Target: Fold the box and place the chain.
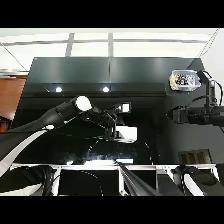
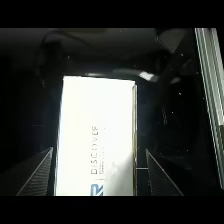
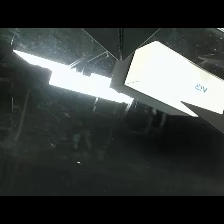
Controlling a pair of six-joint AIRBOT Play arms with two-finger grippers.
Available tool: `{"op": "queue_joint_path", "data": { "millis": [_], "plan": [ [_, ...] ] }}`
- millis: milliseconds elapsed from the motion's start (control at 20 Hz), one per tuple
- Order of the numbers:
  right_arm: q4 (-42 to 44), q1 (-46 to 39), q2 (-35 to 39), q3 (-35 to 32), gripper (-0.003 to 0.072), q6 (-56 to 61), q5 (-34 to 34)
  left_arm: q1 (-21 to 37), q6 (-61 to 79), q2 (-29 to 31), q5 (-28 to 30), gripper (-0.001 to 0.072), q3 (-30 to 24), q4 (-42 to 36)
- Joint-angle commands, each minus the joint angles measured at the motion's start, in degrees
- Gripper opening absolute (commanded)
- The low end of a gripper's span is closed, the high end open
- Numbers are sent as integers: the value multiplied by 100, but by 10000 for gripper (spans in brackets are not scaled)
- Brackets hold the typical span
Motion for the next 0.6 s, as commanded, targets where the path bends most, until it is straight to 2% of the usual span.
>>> {"op": "queue_joint_path", "data": {
  "millis": [0,150,550],
  "plan": [
    [-4,-4,2,2,7,0,-17,2,-299,-96,-170,712,66,157],
    [-2,-4,2,2,7,-2,-17,0,-297,-96,-402,712,66,164],
    [-2,-4,2,2,7,0,-17,-9,-271,-94,-323,712,66,197]
  ]
}}
